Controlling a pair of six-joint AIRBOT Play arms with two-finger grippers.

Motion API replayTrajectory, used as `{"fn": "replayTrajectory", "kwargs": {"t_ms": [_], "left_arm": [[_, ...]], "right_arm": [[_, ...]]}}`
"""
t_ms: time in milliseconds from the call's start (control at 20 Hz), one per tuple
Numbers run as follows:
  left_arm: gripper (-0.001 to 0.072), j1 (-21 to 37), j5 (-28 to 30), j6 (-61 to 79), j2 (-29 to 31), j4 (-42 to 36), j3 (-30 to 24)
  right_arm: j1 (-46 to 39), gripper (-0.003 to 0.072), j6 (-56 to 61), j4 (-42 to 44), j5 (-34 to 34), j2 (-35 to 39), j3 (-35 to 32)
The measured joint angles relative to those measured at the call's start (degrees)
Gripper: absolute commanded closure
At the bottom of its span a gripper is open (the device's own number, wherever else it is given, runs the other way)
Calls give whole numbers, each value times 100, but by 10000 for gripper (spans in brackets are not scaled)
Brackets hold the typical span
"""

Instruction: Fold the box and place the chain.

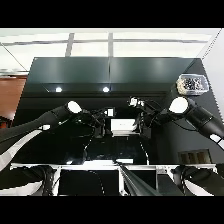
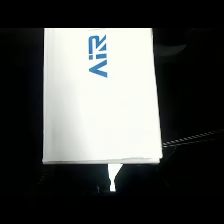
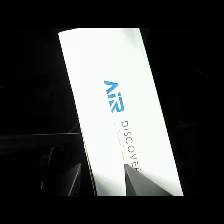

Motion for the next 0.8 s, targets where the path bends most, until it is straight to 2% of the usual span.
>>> {"fn": "replayTrajectory", "kwargs": {"t_ms": [300,350,400,600,800], "left_arm": [[397,0,2,-15,0,-4,0],[397,0,2,-13,0,-4,0],[397,0,4,-13,0,-4,0],[397,0,2,-13,0,-4,0],[397,0,2,-7,0,-7,0]], "right_arm": [[-20,365,341,-37,7,87,15],[-59,500,560,-24,61,157,98],[-142,674,846,2,173,243,175],[-750,673,1908,437,778,450,52],[-1172,673,2221,2035,894,398,-684]]}}
